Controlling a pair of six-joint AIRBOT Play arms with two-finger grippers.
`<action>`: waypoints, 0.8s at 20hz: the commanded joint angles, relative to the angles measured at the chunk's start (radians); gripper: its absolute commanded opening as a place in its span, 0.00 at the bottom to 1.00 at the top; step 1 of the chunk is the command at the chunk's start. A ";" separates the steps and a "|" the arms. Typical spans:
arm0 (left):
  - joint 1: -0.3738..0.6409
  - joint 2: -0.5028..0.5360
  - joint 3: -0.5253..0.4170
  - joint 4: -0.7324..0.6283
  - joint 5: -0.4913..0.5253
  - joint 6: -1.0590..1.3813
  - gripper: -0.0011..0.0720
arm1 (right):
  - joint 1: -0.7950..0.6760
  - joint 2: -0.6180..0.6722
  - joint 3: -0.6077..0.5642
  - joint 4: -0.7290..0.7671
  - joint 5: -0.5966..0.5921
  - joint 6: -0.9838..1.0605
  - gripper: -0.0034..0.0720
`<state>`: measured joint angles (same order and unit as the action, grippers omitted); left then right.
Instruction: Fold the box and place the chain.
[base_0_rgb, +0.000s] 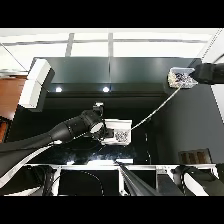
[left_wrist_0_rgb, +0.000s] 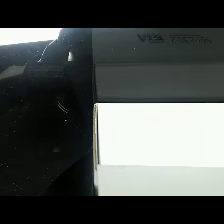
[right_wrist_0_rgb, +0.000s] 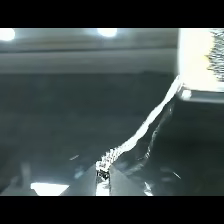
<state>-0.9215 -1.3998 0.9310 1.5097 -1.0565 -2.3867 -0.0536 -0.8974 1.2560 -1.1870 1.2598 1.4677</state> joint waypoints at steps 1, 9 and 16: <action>0.000 0.000 0.000 0.000 0.000 0.000 0.06 | 0.003 0.131 0.000 0.198 0.159 -0.087 0.11; 0.001 0.000 0.000 0.000 0.000 0.000 0.06 | 0.262 0.139 -0.051 0.373 0.208 -0.080 0.11; 0.000 0.000 0.000 0.000 0.000 0.000 0.06 | 0.478 0.109 -0.066 0.415 0.107 -0.058 0.11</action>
<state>-0.9211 -1.3998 0.9310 1.5097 -1.0565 -2.3871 0.3496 -0.7719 1.1942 -0.7910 1.3987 1.3994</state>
